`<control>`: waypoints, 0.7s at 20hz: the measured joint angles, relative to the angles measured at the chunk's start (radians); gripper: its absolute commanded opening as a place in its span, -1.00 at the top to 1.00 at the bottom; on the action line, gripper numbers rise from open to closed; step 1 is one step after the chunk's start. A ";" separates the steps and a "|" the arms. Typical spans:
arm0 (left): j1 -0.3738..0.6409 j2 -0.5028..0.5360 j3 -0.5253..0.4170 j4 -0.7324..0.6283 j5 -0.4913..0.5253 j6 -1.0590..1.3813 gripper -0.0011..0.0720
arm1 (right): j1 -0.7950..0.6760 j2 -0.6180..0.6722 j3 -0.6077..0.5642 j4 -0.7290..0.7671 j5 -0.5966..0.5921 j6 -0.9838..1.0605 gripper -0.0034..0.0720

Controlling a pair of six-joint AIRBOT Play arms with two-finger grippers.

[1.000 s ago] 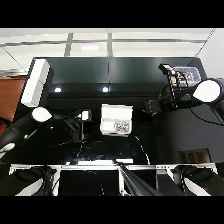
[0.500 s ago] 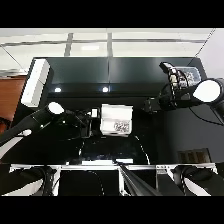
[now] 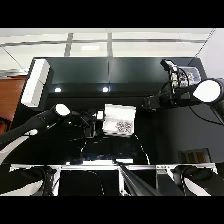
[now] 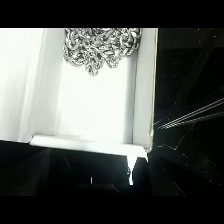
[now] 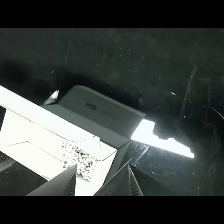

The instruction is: Fold the box and place the chain.

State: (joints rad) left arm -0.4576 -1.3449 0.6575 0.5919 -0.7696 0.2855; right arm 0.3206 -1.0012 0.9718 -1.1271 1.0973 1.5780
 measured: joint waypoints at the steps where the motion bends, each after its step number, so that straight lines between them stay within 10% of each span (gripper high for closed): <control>1: 0.003 -0.008 0.009 0.002 -0.001 -0.001 -0.98 | 0.000 0.000 0.000 0.000 -0.001 0.000 -0.08; 9: -0.013 -0.051 0.060 0.008 -0.046 0.061 -0.96 | 0.000 0.000 0.000 0.000 -0.005 0.000 -0.08; 12: -0.032 -0.053 0.063 0.005 -0.051 0.068 -0.20 | 0.000 -0.002 0.000 -0.014 -0.040 0.003 -0.08; 14: -0.042 -0.053 0.064 0.003 -0.050 0.046 -0.14 | 0.000 -0.005 -0.001 -0.045 -0.098 0.038 -0.11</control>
